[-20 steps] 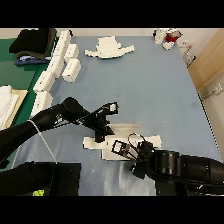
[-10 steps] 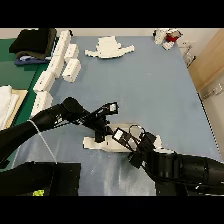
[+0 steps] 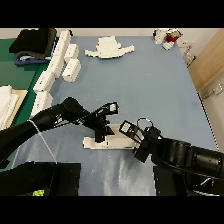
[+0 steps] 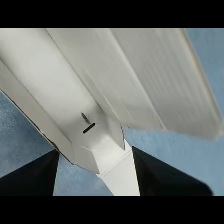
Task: Fold the box.
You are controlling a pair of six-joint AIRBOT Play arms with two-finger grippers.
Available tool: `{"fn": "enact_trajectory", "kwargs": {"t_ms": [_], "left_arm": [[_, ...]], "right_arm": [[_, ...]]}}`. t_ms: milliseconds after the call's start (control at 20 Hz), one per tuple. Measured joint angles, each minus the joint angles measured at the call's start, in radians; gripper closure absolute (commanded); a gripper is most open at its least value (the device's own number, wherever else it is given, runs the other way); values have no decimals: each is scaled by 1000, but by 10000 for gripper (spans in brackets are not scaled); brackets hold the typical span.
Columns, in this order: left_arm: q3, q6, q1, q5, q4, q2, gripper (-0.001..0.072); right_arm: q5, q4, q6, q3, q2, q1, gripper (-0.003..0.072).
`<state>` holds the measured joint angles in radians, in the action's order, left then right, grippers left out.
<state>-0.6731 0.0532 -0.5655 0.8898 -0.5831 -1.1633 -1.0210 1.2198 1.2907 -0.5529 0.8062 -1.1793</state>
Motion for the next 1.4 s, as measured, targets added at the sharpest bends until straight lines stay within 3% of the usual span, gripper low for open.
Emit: {"fn": "enact_trajectory", "kwargs": {"t_ms": [300, 500, 700, 900, 1400], "left_arm": [[0, 0, 0, 0, 0, 0, 698], [0, 0, 0, 0, 0, 0, 698], [0, 0, 0, 0, 0, 0, 698], [0, 0, 0, 0, 0, 0, 698], [0, 0, 0, 1, 0, 0, 698]], "right_arm": [[147, 343, 612, 72, -82, 314, -34], [172, 687, 1115, 104, -64, 540, -34], [160, 919, 1452, 117, -2, 661, -34], [152, 1003, 1578, 121, 53, 698, -34], [145, 1027, 1591, 121, 64, 712, -29]]}}
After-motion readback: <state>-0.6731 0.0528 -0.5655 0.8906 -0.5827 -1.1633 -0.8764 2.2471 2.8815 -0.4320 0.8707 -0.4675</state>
